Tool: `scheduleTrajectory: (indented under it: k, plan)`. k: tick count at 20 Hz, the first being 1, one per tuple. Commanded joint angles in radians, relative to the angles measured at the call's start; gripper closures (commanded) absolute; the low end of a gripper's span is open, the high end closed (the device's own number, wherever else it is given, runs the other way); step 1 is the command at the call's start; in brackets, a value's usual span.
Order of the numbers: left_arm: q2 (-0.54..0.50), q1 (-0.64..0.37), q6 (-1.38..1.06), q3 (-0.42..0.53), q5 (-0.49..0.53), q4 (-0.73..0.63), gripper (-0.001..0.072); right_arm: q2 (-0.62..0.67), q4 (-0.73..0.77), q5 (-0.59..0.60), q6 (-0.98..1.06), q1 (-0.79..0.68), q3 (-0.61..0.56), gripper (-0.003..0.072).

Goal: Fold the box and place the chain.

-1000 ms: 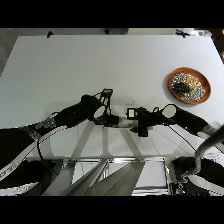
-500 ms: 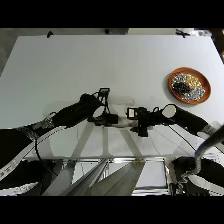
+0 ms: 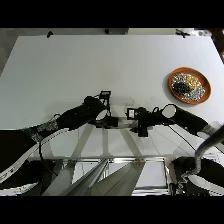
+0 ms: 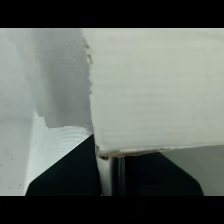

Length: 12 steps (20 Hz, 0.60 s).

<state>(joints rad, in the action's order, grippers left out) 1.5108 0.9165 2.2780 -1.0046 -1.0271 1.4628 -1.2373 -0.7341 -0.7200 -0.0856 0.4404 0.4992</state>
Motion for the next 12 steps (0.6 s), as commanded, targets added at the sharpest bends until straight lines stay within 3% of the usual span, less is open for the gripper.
scheduleTrajectory:
  k: [1,2,3,6,7,8,10,12]
  plan:
    - [0.007,0.018,0.001,0.001,-0.002,-0.006,0.0583,0.0,0.001,0.002,0.003,0.001,0.0,0.0288]
    - [0.007,0.02,0.001,0.001,-0.006,-0.004,0.0587,0.0,0.001,0.002,0.003,0.001,0.0,0.0288]
    - [0.007,0.021,0.0,0.001,-0.01,-0.004,0.0701,0.0,0.001,0.002,0.003,0.001,0.0,0.0288]
    - [0.007,0.025,0.0,0.001,-0.01,-0.006,0.0707,0.0,0.001,0.002,0.003,0.001,0.0,0.0288]
    - [0.006,0.024,0.0,0.001,-0.01,-0.006,0.0687,0.0,0.001,0.002,0.003,0.001,0.0,0.0288]
    - [0.006,0.024,0.0,0.001,-0.01,-0.007,0.0622,0.0,0.001,0.002,0.003,0.001,0.0,0.0288]
    - [0.005,0.024,0.0,0.001,-0.013,-0.007,0.0408,0.0,0.001,0.002,0.003,0.001,0.0,0.0288]
    - [-0.002,0.022,-0.005,0.001,-0.017,-0.006,0.0409,0.0,0.001,0.002,0.003,0.001,0.0,0.0288]
